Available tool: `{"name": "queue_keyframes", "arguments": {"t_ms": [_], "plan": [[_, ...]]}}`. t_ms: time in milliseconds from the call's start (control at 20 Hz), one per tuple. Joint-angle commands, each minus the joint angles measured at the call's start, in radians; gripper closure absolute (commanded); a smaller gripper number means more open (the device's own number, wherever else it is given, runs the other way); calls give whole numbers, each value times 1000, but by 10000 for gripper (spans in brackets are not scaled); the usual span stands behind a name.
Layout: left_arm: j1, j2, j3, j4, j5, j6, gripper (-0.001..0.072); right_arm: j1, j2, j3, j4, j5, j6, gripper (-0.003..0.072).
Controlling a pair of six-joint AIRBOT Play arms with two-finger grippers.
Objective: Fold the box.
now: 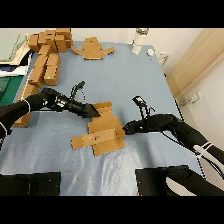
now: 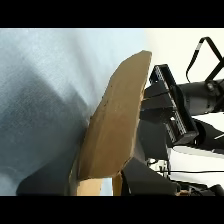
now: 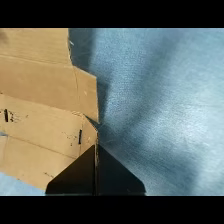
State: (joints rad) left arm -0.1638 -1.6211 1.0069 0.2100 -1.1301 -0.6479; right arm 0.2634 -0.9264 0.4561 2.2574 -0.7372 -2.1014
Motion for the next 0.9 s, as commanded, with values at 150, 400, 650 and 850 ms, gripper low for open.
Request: {"name": "queue_keyframes", "arguments": {"t_ms": [150, 400, 650, 850], "plan": [[-14, -18, 0, 40, -7, 8, 618, 1, -2, 0, -1, 3, 0, 683], [-16, -28, 0, 40, -8, 27, 698, 1, -2, 0, -2, 3, 0, 683], [-15, -28, 0, 41, -31, 40, 698, 1, -2, 0, -2, 8, 0, 683], [-15, -28, 0, 41, -48, 57, 698, 1, -2, 0, -2, 21, 0, 683]]}}
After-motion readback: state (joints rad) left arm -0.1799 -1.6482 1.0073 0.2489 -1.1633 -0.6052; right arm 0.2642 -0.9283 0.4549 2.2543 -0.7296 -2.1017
